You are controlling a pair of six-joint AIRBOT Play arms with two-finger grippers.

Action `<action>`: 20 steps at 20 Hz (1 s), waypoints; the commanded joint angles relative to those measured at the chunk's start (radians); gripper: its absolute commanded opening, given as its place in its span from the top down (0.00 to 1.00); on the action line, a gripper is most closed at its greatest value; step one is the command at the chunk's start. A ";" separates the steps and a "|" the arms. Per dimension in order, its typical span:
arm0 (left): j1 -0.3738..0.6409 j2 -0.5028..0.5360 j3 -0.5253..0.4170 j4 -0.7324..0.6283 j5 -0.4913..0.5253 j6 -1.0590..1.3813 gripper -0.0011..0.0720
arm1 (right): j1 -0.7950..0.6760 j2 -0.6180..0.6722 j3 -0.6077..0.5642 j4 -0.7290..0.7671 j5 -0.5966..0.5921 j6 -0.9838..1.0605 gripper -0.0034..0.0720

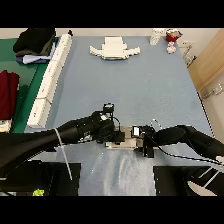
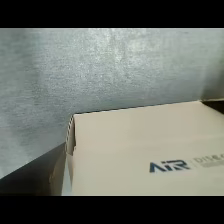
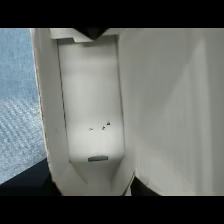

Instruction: Fold the box.

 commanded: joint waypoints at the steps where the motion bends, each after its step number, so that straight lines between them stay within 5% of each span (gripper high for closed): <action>1: -0.034 -0.074 0.062 0.076 -0.071 -0.126 0.28 | 0.000 0.000 0.001 0.000 0.000 0.000 0.35; 5: -0.034 -0.087 0.075 0.075 -0.076 -0.172 0.28 | 0.000 0.000 0.001 0.000 0.000 0.000 0.35; 6: -0.034 -0.087 0.075 0.072 -0.083 -0.192 0.54 | 0.000 0.000 0.001 0.000 0.000 0.000 0.35; 7: -0.034 -0.087 0.075 0.072 -0.087 -0.188 0.95 | 0.000 0.000 0.001 0.000 0.000 0.000 0.34; 8: -0.034 -0.087 0.075 0.070 -0.089 -0.188 0.96 | 0.000 0.000 0.001 0.000 0.000 0.000 0.34; 18: -0.034 -0.087 0.075 0.050 -0.100 -0.187 0.96 | 0.000 0.000 0.001 0.000 0.000 0.000 0.34; 19: -0.034 -0.087 0.075 0.049 -0.100 -0.183 0.74 | 0.000 0.000 0.001 0.000 0.000 0.000 0.35; 20: -0.034 -0.087 0.075 0.048 -0.101 -0.185 0.32 | 0.000 0.000 0.001 0.000 0.000 0.000 0.35</action>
